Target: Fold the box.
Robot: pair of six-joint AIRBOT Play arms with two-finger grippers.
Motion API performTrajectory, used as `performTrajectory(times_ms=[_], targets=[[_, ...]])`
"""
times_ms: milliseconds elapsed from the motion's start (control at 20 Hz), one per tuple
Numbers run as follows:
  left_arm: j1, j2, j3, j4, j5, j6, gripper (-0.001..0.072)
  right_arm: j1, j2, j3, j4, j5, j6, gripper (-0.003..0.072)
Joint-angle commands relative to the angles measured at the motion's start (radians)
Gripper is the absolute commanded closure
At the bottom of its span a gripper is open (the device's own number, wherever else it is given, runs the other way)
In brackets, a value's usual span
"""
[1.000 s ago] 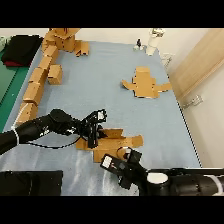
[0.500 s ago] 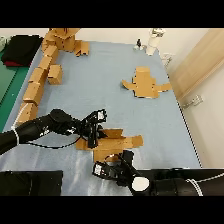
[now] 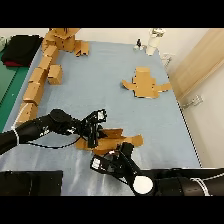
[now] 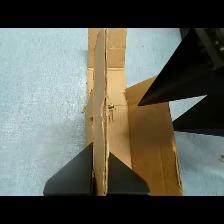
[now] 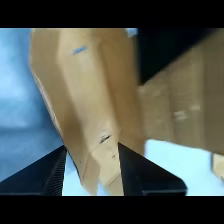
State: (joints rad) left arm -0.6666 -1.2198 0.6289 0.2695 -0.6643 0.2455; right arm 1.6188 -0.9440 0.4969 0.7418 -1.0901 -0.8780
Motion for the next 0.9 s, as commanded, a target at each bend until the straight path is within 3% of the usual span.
performTrajectory(times_ms=[0, 50, 150, 400, 650, 850], targets=[[-0.001, 0.0, 0.0, 0.0, 0.0, 0.0, 0.0697, 0.001, 0.026, 0.006, -0.035, -0.029, 0.052, 0.0208], [-0.001, 0.0, 0.0, 0.0, -0.001, 0.0, 0.0697, -0.003, 0.026, 0.006, -0.037, -0.032, 0.051, 0.0198], [-0.001, 0.0, 0.0, 0.0, 0.0, 0.0, 0.0697, -0.039, 0.028, 0.005, -0.018, -0.013, 0.021, -0.0028], [-0.001, 0.0, 0.0, 0.0, 0.0, 0.0, 0.0696, -0.225, 0.137, -0.024, 0.224, 0.127, -0.283, -0.0029], [-0.001, 0.0, 0.0, 0.0, 0.0, 0.0, 0.0697, -0.284, 0.246, -0.104, 0.14, 0.204, -0.343, -0.0028], [-0.001, 0.0, 0.0, 0.0, 0.0, 0.0, 0.0697, -0.349, 0.251, -0.14, 0.104, 0.306, -0.342, -0.0028]])
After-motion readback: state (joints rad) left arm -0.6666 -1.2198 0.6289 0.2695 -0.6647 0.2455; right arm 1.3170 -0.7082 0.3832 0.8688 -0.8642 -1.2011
